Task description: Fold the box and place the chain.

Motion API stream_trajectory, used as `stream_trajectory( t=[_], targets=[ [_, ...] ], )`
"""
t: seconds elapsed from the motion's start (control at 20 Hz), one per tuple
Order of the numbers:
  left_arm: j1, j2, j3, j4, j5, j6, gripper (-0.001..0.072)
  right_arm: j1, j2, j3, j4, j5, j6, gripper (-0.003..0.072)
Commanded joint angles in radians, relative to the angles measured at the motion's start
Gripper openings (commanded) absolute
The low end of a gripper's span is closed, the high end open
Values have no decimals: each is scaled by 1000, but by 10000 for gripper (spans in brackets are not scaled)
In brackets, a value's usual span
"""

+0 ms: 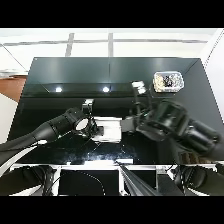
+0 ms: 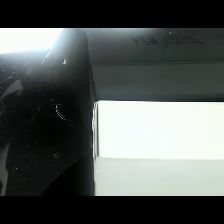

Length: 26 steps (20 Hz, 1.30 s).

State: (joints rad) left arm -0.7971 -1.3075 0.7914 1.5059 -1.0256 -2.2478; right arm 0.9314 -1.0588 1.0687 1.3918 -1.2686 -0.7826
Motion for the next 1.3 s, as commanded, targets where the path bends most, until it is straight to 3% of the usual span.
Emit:
stream_trajectory(
  t=[0.0,0.15,0.35,0.4,0.45,0.5,0.65,0.75,1.25],
  targets=[
    [0,2,0,0,-1,0,34,-88,66,1,-203,-162,-65,315],
    [0,2,0,-5,-4,0,34,-235,65,-12,-343,-126,-135,314],
    [0,2,0,-9,-5,0,34,-508,64,-75,-325,95,-137,316],
    [0,2,0,-8,-5,0,34,-574,58,-89,-283,159,-138,373],
    [0,2,0,-8,-5,0,34,-629,45,-91,-236,215,-146,634],
    [0,2,0,-8,-5,0,34,-678,26,-91,-188,282,-180,700],
    [0,2,0,-8,-5,0,34,-791,-42,-78,-81,440,-206,695],
    [0,2,0,-8,-4,0,34,-842,-106,-46,-9,480,-216,695],
    [0,1,0,-8,-13,0,34,-890,-423,194,136,474,-244,694]
  ],
)
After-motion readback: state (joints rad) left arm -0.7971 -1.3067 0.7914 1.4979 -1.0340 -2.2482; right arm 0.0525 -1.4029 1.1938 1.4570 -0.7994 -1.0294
